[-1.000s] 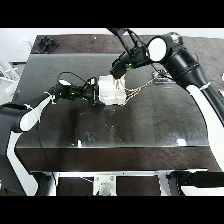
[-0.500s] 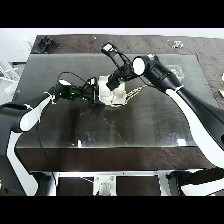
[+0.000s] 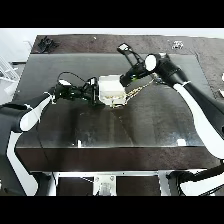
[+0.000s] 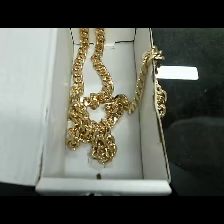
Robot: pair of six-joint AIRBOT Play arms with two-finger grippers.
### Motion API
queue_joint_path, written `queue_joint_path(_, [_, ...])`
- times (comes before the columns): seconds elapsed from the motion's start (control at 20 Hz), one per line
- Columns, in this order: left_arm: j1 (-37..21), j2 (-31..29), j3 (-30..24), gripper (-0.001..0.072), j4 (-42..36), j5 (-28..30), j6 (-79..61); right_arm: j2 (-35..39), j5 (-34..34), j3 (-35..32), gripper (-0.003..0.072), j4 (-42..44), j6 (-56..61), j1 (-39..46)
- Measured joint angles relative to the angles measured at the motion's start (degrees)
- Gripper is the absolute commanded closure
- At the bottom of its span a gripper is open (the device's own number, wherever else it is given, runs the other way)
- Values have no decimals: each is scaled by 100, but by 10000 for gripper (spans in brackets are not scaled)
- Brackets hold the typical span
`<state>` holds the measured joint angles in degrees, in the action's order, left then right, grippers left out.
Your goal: Fold the box and place the chain.
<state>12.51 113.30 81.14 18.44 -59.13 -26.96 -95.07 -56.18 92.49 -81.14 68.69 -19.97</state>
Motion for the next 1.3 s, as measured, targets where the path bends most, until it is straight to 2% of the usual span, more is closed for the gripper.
queue_joint_path(0.1, [0, 0, 0, 354, 0, 0, 0, 0, -144, -57, 156, 0, -505, 361])
queue_joint_path(0.3, [0, 0, 0, 354, 0, 2, 0, -157, -264, -127, 152, 74, -2177, 1045])
queue_joint_path(0.45, [0, 0, 0, 354, 0, 2, 0, -433, -348, -142, 152, 442, -3495, 1416])
queue_joint_path(0.75, [0, 0, 0, 354, 0, 9, 0, -940, -457, -149, 152, 1298, -6100, 1650])
queue_joint_path(1.0, [0, 0, 0, 354, 0, 9, 0, -1189, -431, -149, 152, 1670, -7281, 1683])
queue_joint_path(1.3, [0, 0, 0, 354, 0, 9, -2, -1346, -216, -146, 175, 1974, -7735, 1692])
